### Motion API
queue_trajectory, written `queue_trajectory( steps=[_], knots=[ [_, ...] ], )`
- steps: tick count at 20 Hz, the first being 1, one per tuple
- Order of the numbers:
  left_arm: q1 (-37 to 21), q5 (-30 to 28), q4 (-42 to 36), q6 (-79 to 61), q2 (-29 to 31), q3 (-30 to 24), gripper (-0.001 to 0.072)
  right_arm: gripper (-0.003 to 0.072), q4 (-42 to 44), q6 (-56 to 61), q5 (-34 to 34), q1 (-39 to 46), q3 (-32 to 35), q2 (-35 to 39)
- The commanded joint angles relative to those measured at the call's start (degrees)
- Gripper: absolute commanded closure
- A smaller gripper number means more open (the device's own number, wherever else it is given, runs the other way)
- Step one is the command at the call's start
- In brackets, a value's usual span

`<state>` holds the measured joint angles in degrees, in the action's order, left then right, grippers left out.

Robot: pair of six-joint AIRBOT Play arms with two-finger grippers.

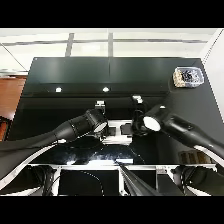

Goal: Fold the box and place the chain.

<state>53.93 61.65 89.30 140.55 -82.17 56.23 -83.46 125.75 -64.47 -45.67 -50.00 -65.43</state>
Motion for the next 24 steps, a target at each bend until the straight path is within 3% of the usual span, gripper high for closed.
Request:
queue_trajectory(
  steps=[1, 5, 8, 10, 12, 13, 15, 16, 18, 22, 24],
  knots=[
    [0.0, 0.0, 0.0, 0.0, 0.0, 0.0, 0.0679, 0.0304, -5.9, -2.5, -7.5, 0.0, 0.0, 10.4],
    [0.0, 0.0, 0.0, 0.0, 0.0, 0.0, 0.0679, 0.0304, -21.7, -2.4, -19.6, 0.4, 0.0, 21.8],
    [0.0, 0.2, 0.0, 0.0, 0.0, 0.0, 0.0678, 0.0304, -36.0, -2.6, -20.7, 7.6, 2.3, 25.2],
    [0.0, 0.1, 0.0, 0.0, 0.0, 0.0, 0.0678, 0.0304, -40.1, -3.3, -12.3, 16.9, 6.1, 25.1],
    [-0.1, 0.0, 0.0, 0.0, 0.0, 0.0, 0.0678, 0.0276, -39.1, -3.3, 4.0, 30.2, 10.3, 23.9],
    [-0.1, 0.0, 0.0, 0.0, 0.0, 0.0, 0.0679, -0.0030, -37.8, -3.3, 10.5, 36.2, 10.7, 21.9],
    [0.0, 0.0, 0.0, 0.0, 0.0, 0.0, 0.0678, -0.0027, -29.4, -6.9, 22.2, 46.4, 7.9, 14.8],
    [0.0, 0.0, 0.0, 0.0, 0.0, 0.0, 0.0678, -0.0025, -22.3, -9.7, 25.2, 50.5, 3.9, 9.6],
    [0.0, 0.0, 0.0, 0.0, 0.0, 0.0, 0.0678, -0.0025, -10.5, -12.9, 23.4, 55.5, -7.8, -2.5],
    [0.0, 0.0, 0.0, 0.0, 0.0, 0.0, 0.0679, -0.0017, -0.2, -13.1, 8.2, 59.0, -36.0, -25.4],
    [0.0, 0.1, 0.0, 0.0, 0.0, 0.0, 0.0678, -0.0016, 2.9, -5.0, -1.2, 60.2, -47.8, -34.7]
  ],
)
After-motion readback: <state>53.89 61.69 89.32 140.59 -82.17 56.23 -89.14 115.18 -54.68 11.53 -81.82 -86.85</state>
